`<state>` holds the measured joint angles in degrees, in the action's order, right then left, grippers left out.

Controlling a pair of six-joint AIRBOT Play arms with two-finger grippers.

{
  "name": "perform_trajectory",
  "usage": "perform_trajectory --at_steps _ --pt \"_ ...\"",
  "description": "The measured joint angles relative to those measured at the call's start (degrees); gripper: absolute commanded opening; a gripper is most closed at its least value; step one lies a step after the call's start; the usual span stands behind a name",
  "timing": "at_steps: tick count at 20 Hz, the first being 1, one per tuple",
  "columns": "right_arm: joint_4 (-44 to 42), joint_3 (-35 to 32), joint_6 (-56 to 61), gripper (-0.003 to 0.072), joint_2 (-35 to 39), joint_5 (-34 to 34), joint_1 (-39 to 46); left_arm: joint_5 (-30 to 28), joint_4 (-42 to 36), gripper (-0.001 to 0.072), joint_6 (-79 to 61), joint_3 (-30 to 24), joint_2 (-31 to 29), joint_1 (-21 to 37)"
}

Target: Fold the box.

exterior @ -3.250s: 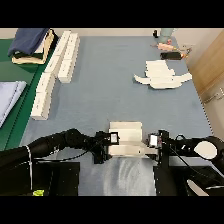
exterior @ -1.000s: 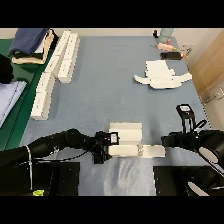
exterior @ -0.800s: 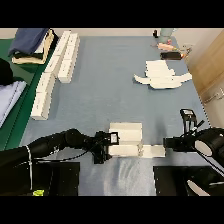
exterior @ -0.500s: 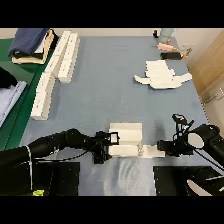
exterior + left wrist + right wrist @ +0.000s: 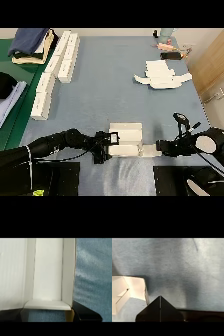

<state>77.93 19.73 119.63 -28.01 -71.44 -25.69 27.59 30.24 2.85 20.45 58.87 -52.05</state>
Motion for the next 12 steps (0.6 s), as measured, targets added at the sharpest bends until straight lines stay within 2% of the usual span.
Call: perform_trajectory --at_steps 2,4,6,7,8,9,12 --pt "-0.9 -0.1 -1.9 0.0003 0.4 0.6 0.0 0.0 0.0 0.0462 0.0 0.0 0.0 0.0" --pt "-3.1 -0.1 -5.3 0.0063 0.0 2.8 0.0 0.0 0.0 0.0462 0.0 0.0 0.0 0.0" --pt "-6.5 -0.1 -9.6 0.0064 -0.9 5.1 0.0 0.0 0.0 0.0462 0.0 0.0 0.0 0.0" --pt "-8.5 -0.1 -12.0 0.0088 -1.4 5.9 0.0 0.0 0.0 0.0462 0.0 0.0 0.0 0.0" --pt "-10.3 -0.1 -14.0 0.0192 -1.8 6.3 0.0 0.0 0.0 0.0461 0.0 0.0 0.0 0.0" --pt "-11.9 -0.1 -16.0 0.0223 -2.0 6.8 0.0 0.0 0.0 0.0462 0.0 0.0 0.0 0.0" --pt "-14.9 0.1 -19.5 0.023 -2.1 7.5 0.0 0.0 0.0 0.0461 0.0 0.0 0.0 0.0"
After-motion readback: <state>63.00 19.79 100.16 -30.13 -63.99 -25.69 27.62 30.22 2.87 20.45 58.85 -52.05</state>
